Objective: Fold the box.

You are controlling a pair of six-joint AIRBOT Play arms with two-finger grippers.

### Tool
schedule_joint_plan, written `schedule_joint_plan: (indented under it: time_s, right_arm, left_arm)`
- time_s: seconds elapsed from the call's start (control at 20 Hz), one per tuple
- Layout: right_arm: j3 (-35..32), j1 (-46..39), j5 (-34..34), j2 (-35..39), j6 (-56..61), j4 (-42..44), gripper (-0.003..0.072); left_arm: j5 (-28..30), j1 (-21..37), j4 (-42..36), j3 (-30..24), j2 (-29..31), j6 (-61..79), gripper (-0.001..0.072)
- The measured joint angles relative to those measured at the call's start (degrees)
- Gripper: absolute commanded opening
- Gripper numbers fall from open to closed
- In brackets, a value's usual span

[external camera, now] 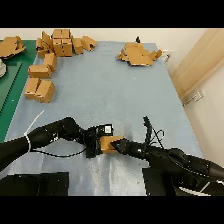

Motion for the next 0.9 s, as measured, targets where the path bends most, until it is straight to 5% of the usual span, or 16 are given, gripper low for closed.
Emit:
schedule_joint_plan:
  time_s: [0.9]
  right_arm:
    - [3.9,5.0,2.0,-10.8,0.0,0.2,0.0004]
  left_arm:
    - [0.0,0.0,0.1,0.0,0.0,0.0,0.0386]
